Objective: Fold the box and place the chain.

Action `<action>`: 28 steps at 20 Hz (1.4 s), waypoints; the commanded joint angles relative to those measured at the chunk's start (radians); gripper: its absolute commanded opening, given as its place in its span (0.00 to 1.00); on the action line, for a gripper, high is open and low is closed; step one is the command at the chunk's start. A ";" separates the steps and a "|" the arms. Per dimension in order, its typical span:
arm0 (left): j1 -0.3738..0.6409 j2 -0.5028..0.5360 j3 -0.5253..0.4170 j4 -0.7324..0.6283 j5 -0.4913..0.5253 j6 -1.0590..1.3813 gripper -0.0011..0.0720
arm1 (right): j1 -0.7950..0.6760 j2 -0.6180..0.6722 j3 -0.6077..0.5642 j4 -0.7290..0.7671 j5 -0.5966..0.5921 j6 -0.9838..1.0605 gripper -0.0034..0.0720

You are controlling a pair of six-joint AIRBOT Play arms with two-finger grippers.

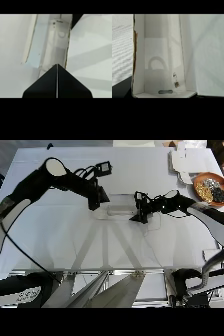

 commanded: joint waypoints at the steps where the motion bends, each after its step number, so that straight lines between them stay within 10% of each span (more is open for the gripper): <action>1: 0.080 0.072 0.000 0.082 -0.004 -0.314 0.02 | 0.000 0.001 0.000 0.000 0.000 0.000 0.57; 7: 0.225 0.072 -0.233 0.320 0.166 -0.703 0.03 | 0.000 0.001 0.000 0.000 0.000 0.000 0.57; 12: 0.229 0.052 -0.443 0.220 0.306 -0.818 0.03 | 0.000 0.001 0.000 0.000 0.000 0.000 0.57; 28: 0.083 -0.075 -0.451 -0.103 0.393 -0.797 0.03 | 0.000 0.001 0.000 0.000 0.000 0.000 0.57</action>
